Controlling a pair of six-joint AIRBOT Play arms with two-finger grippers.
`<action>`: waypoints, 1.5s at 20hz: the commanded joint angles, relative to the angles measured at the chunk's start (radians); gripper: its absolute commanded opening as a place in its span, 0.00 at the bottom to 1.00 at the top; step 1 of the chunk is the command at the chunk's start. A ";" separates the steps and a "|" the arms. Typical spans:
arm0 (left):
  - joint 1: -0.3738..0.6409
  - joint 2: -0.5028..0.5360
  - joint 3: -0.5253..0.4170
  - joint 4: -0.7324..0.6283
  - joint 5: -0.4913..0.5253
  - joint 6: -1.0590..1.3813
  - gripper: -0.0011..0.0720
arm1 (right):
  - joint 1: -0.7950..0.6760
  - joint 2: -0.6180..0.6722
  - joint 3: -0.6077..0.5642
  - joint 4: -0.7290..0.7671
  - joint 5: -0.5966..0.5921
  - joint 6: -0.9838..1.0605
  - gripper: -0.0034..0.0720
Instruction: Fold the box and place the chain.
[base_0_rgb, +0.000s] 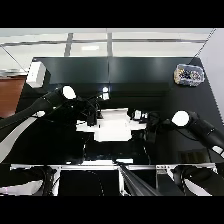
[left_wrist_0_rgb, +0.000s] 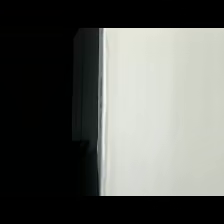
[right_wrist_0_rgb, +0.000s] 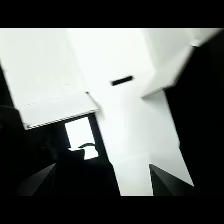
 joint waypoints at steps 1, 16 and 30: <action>0.000 -0.001 0.001 0.006 0.013 0.000 0.05 | 0.061 -0.024 -0.019 0.050 -0.024 -0.166 1.00; 0.000 -0.001 0.001 0.006 0.013 0.000 0.05 | 0.130 -0.144 -0.006 0.278 -0.154 -0.398 1.00; 0.000 -0.001 0.001 -0.010 0.013 0.000 0.05 | -0.015 -0.120 0.114 0.331 -0.135 -0.393 1.00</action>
